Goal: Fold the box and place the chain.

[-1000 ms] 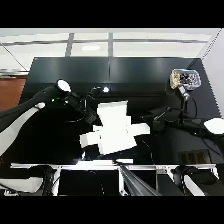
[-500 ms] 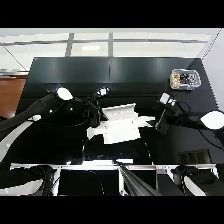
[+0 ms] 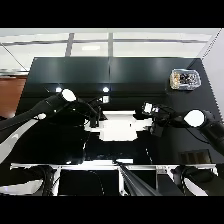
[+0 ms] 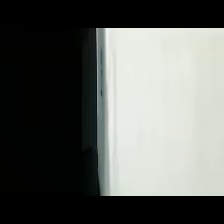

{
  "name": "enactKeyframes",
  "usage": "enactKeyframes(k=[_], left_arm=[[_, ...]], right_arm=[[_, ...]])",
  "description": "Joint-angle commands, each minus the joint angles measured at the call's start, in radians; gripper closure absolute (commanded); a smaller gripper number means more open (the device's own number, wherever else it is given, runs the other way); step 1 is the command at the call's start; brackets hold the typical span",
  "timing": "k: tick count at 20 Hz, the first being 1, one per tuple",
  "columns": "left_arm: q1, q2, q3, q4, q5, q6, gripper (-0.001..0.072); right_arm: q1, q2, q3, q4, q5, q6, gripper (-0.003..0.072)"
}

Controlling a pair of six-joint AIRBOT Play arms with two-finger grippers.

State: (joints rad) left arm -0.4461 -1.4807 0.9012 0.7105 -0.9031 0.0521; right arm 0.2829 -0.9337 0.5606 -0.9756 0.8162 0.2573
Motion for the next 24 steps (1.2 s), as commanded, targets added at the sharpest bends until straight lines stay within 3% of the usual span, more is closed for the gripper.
enactKeyframes(k=[1,9,18,24], left_arm=[[0.0,-0.011,0.003,0.006,0.001,0.024,0.0684],[0.0,-0.018,0.003,0.005,-0.018,0.024,0.0684],[-0.011,-0.026,0.003,0.01,-0.021,0.053,0.0684],[-0.011,-0.026,0.003,0.01,-0.021,0.053,0.0684]], right_arm=[[0.011,-0.053,-0.013,0.04,0.021,-0.005,-0.0025],[0.134,-0.085,-0.105,0.044,-0.066,-0.035,-0.0024],[0.291,-0.091,-0.103,0.164,-0.214,-0.034,-0.0025],[0.241,-0.091,-0.089,0.1,-0.106,-0.033,-0.0024]])
